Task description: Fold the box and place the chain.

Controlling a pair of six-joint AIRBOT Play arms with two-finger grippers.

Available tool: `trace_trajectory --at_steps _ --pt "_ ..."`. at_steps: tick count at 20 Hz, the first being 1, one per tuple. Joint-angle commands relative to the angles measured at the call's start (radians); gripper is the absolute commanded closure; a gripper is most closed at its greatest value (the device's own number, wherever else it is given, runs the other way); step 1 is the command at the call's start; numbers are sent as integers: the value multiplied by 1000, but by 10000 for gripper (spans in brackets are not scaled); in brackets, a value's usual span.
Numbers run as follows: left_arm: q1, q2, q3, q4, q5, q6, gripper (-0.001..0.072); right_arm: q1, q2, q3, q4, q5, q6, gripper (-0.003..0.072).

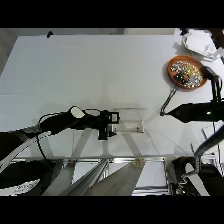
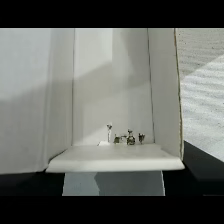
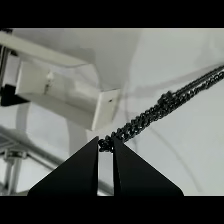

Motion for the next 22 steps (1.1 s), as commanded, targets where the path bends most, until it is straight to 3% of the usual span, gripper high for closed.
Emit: trace_trajectory --at_steps 1,9,14,22 --pt "0 0 0 0 0 0 437 100 26 -98 53 -51 -4 664" --pt "0 0 0 0 0 0 437 447 24 -144 96 -320 23 663" --pt "0 0 0 0 0 0 437 558 -20 -144 97 -401 23 663" --pt "0 0 0 0 0 0 437 661 -225 -145 66 -492 21 663"
